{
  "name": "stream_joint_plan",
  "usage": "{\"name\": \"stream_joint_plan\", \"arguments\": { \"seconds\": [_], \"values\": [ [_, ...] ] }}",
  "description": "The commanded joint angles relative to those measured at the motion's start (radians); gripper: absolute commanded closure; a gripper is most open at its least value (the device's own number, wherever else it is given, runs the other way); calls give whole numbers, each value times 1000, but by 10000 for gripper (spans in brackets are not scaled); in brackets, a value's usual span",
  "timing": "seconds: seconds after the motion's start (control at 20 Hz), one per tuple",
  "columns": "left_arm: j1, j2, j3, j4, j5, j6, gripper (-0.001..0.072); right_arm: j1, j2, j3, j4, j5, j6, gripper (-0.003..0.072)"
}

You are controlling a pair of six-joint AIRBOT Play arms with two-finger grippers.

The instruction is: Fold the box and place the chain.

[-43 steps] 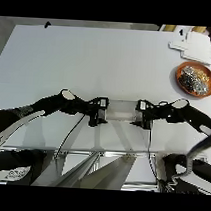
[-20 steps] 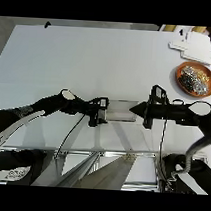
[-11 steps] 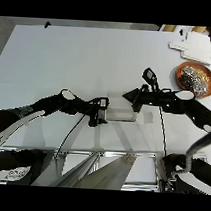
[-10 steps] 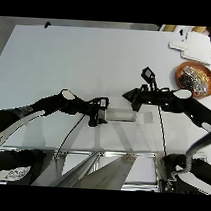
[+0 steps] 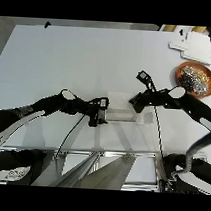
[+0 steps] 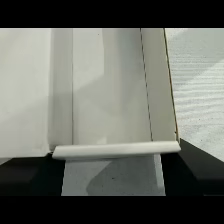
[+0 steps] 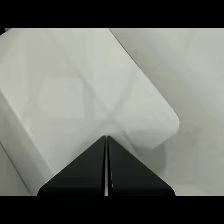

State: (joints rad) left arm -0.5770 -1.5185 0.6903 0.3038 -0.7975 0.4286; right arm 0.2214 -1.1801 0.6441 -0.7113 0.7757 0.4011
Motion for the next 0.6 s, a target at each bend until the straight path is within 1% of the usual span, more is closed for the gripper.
{"name": "stream_joint_plan", "arguments": {
  "seconds": [0.0,0.05,0.1,0.25,0.3,0.4,0.5,0.55],
  "values": [
    [0,0,1,0,1,0,558,1,156,2,-166,40,40,669],
    [0,0,1,0,1,0,558,1,192,2,-213,71,14,669],
    [0,0,1,0,1,0,558,1,214,2,-269,130,-63,669],
    [0,0,1,0,1,0,558,1,204,-3,-414,311,-292,668],
    [0,0,1,0,1,0,558,1,195,-10,-454,336,-322,661],
    [0,0,1,0,0,0,558,1,174,-42,-473,325,-323,555],
    [0,0,1,0,1,0,558,1,166,-90,-424,255,-342,555],
    [0,0,1,0,1,0,558,1,166,-109,-383,232,-405,555]
  ]
}}
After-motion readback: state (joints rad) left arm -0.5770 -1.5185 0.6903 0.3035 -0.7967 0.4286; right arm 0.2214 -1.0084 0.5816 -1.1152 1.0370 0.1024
